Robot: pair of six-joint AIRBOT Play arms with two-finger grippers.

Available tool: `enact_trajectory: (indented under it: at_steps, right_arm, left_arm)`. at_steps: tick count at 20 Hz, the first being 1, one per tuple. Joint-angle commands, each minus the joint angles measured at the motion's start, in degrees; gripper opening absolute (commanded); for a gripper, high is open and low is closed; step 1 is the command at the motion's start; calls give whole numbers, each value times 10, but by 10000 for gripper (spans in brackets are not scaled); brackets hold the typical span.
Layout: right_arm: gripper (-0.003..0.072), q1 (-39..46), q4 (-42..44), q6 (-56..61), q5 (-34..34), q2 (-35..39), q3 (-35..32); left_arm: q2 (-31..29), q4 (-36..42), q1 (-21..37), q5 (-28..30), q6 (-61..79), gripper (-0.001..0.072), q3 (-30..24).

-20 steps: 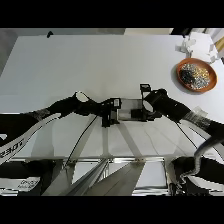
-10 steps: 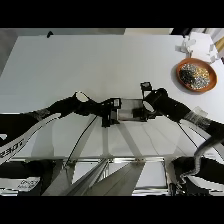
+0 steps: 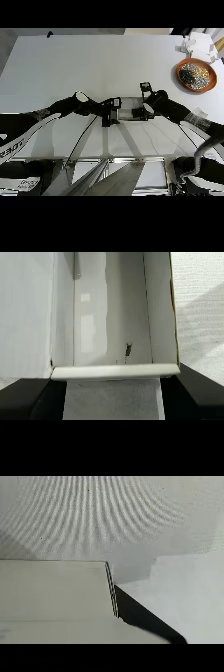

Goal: Fold the box and place the chain.

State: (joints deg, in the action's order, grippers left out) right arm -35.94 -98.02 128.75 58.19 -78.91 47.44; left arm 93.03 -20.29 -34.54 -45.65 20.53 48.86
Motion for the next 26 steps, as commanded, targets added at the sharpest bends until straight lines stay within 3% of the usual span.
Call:
enact_trajectory:
  at_steps: [1, 3, 7, 8, 11, 16, 19, 21, 23, 26]
  right_arm:
    - [157, 0, 6, 2, -12, 0, -3]
    - [29, 0, 6, 2, -12, 0, -3]
    - [21, 0, 8, -2, -19, 6, -3]
    - [61, 0, 9, -3, -25, 17, -3]
    - [384, -6, 8, -81, -24, 67, -3]
    - [388, 28, 9, -149, 21, 180, 0]
    - [389, 91, 8, -246, 48, 236, 39]
    - [386, 155, 8, -284, 25, 237, 79]
    - [330, 235, 8, -325, -22, 216, 110]
    - [326, 365, 29, -383, -51, 126, 173]
  left_arm:
    - [0, 0, 0, 0, 0, 133, 0]
    - [0, 0, 0, 0, 0, 133, 0]
    - [0, 0, 0, 0, 0, 133, 0]
    - [0, 0, 0, 0, 0, 133, 0]
    - [0, 0, 0, 0, 0, 133, 0]
    - [0, 0, 0, 0, 0, 133, 0]
    - [0, 0, 0, 0, 0, 133, 0]
    - [0, 0, 0, 0, 0, 133, 0]
    - [0, 0, 0, 0, 0, 133, 0]
    - [0, 0, 0, 0, 0, 133, 0]
